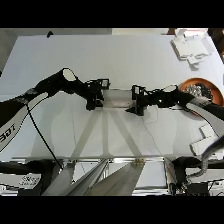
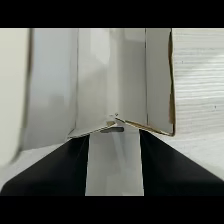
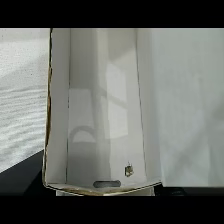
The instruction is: Fold the box and place the chain.
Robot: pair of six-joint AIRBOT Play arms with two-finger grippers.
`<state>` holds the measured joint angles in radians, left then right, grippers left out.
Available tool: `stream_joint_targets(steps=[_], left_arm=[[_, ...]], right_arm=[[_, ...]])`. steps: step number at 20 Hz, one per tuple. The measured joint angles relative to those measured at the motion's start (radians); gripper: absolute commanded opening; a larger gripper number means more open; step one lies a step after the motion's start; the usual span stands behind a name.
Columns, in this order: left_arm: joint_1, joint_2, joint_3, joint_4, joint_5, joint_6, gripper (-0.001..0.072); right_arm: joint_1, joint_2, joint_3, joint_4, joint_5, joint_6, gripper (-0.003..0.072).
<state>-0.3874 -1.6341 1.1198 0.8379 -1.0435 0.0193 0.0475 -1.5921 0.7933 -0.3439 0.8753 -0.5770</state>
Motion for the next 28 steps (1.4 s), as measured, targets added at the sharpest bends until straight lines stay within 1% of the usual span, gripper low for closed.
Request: stream_joint_targets(steps=[1,4,6,7,14,15,16,17,18,28], left_arm=[[0.000,0.000,0.000,0.000,0.000,0.000,0.0007],[0.006,0.001,0.000,-0.001,0.002,-0.001,0.0022],[0.009,0.005,0.000,-0.001,0.003,-0.001,0.0212],[0.010,0.008,0.000,-0.001,0.004,-0.002,0.0223],[0.013,0.036,0.000,-0.001,0.006,-0.003,0.0220],[0.013,0.039,0.000,0.000,0.006,-0.003,0.0244],[0.013,0.042,0.000,0.002,0.006,-0.002,0.0377],[0.013,0.044,0.000,0.008,0.008,0.000,0.0488],[0.013,0.045,0.000,0.011,0.013,-0.001,0.0506],[0.040,0.069,0.000,0.103,-0.006,-0.004,0.0505]], right_arm=[[0.000,0.000,0.000,0.000,0.000,0.000,0.0526],[0.000,0.000,0.000,0.001,0.000,0.000,0.0526],[0.000,0.000,0.000,0.002,0.000,0.000,0.0526],[0.000,0.000,0.000,0.002,0.000,0.000,0.0526],[0.000,0.000,0.000,0.002,0.000,0.000,0.0526],[0.000,0.000,0.000,0.002,0.000,0.000,0.0526],[0.000,0.000,0.000,0.002,0.000,0.000,0.0526],[0.000,0.000,0.000,0.000,0.001,0.000,0.0526],[0.000,0.000,0.000,-0.001,0.003,0.000,0.0526],[0.001,0.000,0.000,0.000,0.001,0.000,0.0526]])
